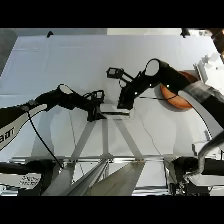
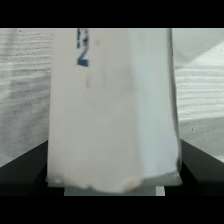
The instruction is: Fold the box and place the chain.
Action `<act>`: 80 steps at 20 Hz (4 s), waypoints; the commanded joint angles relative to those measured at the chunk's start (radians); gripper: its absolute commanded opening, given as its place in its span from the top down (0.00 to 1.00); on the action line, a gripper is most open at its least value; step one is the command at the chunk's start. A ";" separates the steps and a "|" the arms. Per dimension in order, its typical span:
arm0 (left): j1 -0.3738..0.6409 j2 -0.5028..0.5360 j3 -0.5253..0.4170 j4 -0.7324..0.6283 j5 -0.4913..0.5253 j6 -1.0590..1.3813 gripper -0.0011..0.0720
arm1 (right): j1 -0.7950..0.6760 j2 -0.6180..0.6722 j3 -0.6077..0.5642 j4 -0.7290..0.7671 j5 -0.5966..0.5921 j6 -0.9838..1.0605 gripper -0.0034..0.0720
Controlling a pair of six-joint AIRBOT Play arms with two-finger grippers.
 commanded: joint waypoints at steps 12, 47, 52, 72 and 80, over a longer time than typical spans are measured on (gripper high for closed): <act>0.000 0.000 0.000 0.002 0.000 0.002 0.43 | 0.109 0.155 -0.273 -0.119 -0.315 -0.003 0.43; 0.000 0.000 0.000 0.002 0.000 0.002 0.43 | -0.021 -0.042 -0.280 0.497 -0.152 0.081 0.93; 0.000 0.000 0.000 0.002 0.000 0.002 0.43 | -0.021 -0.042 -0.280 0.497 -0.152 0.081 0.93; 0.000 0.000 0.000 0.002 0.000 0.002 0.43 | -0.321 0.583 -0.279 -0.422 0.019 0.579 0.93; 0.000 0.000 0.000 0.000 0.000 0.002 0.43 | -0.475 0.702 -0.279 -0.573 0.108 0.634 0.93</act>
